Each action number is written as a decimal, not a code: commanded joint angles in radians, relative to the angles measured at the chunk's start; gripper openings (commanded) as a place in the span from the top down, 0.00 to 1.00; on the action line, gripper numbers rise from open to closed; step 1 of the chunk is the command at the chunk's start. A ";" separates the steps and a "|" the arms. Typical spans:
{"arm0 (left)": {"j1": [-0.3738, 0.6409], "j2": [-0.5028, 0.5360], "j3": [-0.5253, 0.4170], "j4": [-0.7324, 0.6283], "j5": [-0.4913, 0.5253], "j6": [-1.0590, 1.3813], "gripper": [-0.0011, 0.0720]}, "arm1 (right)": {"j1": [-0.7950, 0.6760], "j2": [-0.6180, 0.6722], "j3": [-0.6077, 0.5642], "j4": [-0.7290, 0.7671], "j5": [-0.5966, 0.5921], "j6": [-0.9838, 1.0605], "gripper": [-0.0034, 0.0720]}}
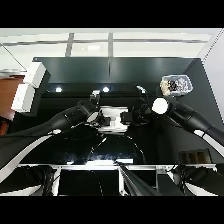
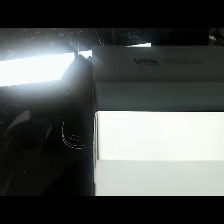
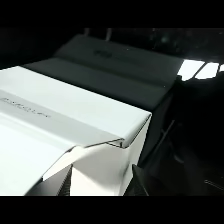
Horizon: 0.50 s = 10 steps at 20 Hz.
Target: Fold the box and place the chain.
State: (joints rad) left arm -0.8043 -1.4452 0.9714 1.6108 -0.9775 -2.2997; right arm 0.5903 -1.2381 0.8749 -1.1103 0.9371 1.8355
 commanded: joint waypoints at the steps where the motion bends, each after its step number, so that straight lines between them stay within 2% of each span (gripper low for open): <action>1: 0.001 0.000 0.000 0.000 0.002 0.000 0.95 | 0.021 -0.001 0.015 -0.063 0.001 0.058 0.36; 10: 0.001 0.000 0.000 0.000 0.001 0.000 0.94 | 0.056 -0.036 0.019 -0.101 -0.011 0.100 0.36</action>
State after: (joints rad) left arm -0.8043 -1.4452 0.9714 1.6108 -0.9764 -2.2997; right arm 0.6262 -1.2591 0.8925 -1.1870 0.9325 1.9133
